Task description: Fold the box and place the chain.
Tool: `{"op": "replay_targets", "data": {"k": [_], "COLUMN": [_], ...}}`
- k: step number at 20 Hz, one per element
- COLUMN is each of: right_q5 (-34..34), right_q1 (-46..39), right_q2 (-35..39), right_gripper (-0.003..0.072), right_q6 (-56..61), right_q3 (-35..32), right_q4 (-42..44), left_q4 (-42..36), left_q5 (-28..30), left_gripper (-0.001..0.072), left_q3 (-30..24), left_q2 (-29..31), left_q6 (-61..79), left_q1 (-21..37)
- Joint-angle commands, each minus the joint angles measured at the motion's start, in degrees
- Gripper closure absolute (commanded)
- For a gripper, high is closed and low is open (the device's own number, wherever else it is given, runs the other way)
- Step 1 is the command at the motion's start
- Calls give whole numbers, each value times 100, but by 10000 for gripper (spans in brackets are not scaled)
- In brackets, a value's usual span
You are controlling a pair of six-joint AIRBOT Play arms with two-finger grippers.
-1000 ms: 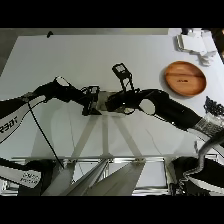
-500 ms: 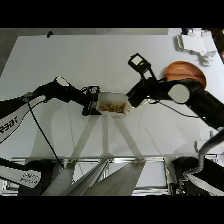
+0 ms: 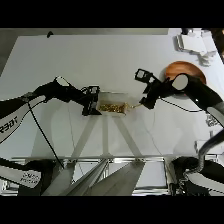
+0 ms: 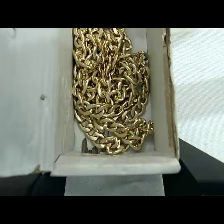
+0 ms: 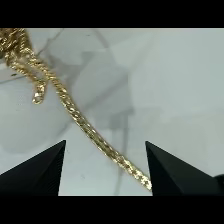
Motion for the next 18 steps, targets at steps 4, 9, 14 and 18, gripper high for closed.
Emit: {"op": "replay_targets", "data": {"k": [4,9,14,18], "right_q5": [278,393,330,334], "right_q1": [-63,92,149,149], "right_q2": [-1110,-1397,-1419,-970], "right_gripper": [95,165,679,680], "right_q6": [-3082,-3705,-3233,-2358], "right_q3": [-7,-7,-4,-4], "right_q4": [1816,2002,1915,1276], "left_q4": [2,2,2,2], "left_q5": [0,0,2,0], "left_gripper": [633,633,633,633], "left_q3": [2,2,2,2], "left_q2": [2,2,2,2], "left_q6": [0,0,0,0], "left_q1": [4,4,4,4]}}
